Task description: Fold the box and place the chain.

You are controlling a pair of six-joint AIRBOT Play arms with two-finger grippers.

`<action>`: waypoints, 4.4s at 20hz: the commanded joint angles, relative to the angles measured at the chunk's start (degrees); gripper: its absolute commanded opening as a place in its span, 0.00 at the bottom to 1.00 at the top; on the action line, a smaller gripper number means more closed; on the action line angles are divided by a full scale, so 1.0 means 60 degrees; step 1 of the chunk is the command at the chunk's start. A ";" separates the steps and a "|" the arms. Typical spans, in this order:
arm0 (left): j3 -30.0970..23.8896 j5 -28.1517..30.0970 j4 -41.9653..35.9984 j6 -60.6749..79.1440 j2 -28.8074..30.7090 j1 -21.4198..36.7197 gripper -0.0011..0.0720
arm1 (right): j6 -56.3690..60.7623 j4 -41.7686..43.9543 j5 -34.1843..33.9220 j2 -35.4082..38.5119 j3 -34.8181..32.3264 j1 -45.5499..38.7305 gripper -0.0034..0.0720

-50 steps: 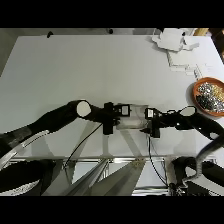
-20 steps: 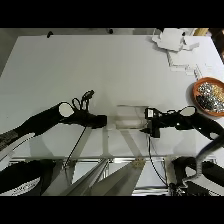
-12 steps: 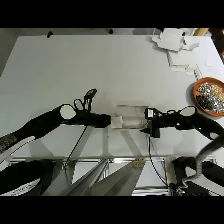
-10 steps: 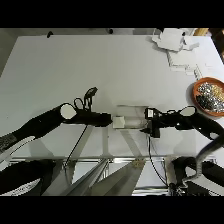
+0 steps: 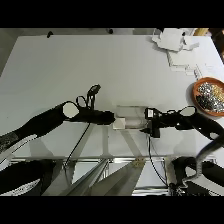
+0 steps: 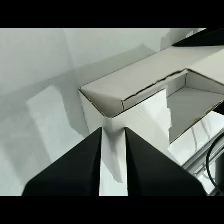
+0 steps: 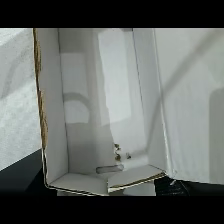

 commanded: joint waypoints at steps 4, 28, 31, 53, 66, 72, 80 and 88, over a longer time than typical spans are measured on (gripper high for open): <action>0.0280 -0.0317 0.0084 0.0004 -0.0091 -0.0164 0.42 | 0.0004 0.0004 0.0000 0.0007 0.0000 0.0000 0.65; 0.2098 -0.1144 0.3592 -0.3034 -0.1086 -0.1206 0.48 | 0.0004 0.0000 0.0000 0.0007 0.0000 0.0000 0.65; 0.2266 -0.1475 0.4036 -0.3665 -0.1348 -0.1311 0.48 | 0.0004 0.0000 0.0000 0.0007 0.0000 0.0000 0.65; 0.4881 -0.4127 0.6747 -0.8699 -0.3515 -0.2178 0.44 | 0.0004 0.0000 0.0004 0.0007 0.0000 -0.0004 0.65; 0.6218 -0.5519 0.7220 -0.9307 -0.4419 -0.2459 0.37 | 0.0004 0.0000 0.0004 0.0007 0.0000 0.0000 0.65; 0.6218 -0.5395 0.7253 -0.9912 -0.4506 -0.2517 0.27 | 0.0004 0.0000 0.0004 0.0007 0.0000 0.0000 0.65; 0.6218 -0.5592 0.7289 -0.9898 -0.4670 -0.2630 0.04 | 0.0004 0.0000 0.0004 0.0007 0.0000 0.0000 0.65; 0.6218 -0.5588 0.7111 -0.9723 -0.4659 -0.2616 0.02 | 0.0004 0.0000 0.0004 0.0007 0.0000 0.0000 0.65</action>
